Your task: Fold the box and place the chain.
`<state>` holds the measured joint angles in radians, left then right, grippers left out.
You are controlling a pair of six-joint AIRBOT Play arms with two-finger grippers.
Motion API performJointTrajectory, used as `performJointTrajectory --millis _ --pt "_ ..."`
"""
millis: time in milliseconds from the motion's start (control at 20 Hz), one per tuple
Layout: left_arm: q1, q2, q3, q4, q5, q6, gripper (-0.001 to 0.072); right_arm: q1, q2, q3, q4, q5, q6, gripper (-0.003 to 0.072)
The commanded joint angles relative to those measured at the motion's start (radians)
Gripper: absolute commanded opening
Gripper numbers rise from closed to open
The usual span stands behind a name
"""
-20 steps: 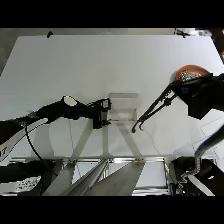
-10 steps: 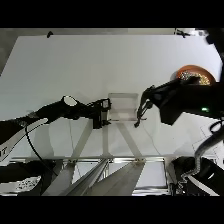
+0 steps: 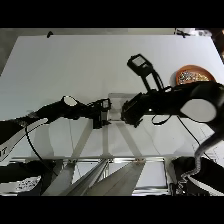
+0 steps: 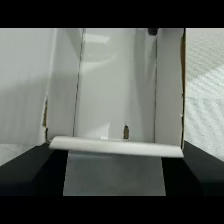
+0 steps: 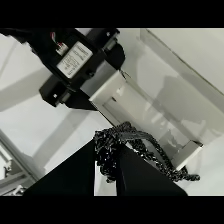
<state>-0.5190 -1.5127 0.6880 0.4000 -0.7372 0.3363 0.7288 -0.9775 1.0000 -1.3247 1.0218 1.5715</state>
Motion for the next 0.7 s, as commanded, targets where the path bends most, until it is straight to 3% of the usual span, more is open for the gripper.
performJointTrajectory --millis 0,200,400,650 --pt "0.0 0.001 0.0 0.0 0.0 0.0 0.021 0.006 -0.045 -0.103 -0.003 -0.095 0.032 0.0007" --pt "0.0 0.001 0.0 0.0 0.0 0.0 0.021 0.006 -0.089 -0.209 -0.003 -0.231 0.063 0.0007" --pt "0.0 0.001 0.0 0.0 0.0 0.0 0.021 0.006 -0.165 -0.216 -0.003 -0.333 0.101 0.0008" --pt "0.0 0.001 0.0 0.0 0.0 0.0 0.021 0.006 -0.23 -0.216 0.005 -0.343 0.108 0.0008"
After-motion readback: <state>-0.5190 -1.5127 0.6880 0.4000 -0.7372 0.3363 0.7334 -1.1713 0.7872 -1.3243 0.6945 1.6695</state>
